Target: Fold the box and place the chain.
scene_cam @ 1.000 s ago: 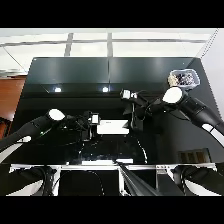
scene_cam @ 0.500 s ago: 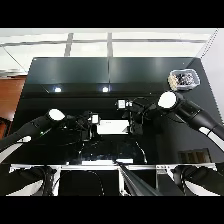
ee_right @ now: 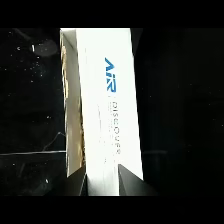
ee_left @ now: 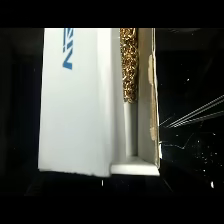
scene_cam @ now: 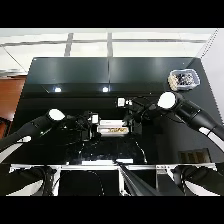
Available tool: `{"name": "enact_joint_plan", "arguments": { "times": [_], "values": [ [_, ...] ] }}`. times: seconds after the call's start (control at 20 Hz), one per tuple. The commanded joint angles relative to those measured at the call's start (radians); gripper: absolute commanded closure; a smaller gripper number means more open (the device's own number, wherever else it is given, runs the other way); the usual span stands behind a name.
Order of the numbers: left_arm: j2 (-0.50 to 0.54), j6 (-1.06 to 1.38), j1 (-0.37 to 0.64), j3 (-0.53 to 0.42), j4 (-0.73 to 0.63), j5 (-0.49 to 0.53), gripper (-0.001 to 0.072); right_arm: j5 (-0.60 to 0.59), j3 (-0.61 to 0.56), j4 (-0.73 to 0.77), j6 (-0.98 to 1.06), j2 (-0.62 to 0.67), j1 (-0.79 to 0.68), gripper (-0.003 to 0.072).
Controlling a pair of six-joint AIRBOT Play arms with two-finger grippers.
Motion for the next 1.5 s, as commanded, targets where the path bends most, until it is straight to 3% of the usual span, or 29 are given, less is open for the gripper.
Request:
{"name": "enact_joint_plan", "arguments": {
  "times": [0.0,0.45,0.5,0.55,1.45],
  "values": [
    [0.0,0.0,0.0,0.0,0.0,0.0,0.0312,0.02,0.0,-0.006,0.009,0.0,0.001,0.05],
    [0.0,0.0,0.0,0.0,0.001,0.0,0.0312,-0.001,0.0,-0.068,0.01,-0.001,0.044,0.0477],
    [0.0,0.0,0.0,0.0,0.001,0.0,0.0311,-0.001,0.0,-0.068,0.01,-0.001,0.044,0.0375],
    [0.0,0.0,0.0,0.0,0.001,0.0,0.0311,-0.001,0.0,-0.068,0.01,-0.001,0.045,0.0365],
    [0.0,0.0,0.0,0.0,0.001,0.0,0.0312,0.034,0.0,-0.086,0.01,-0.022,0.044,0.0371]
  ]
}}
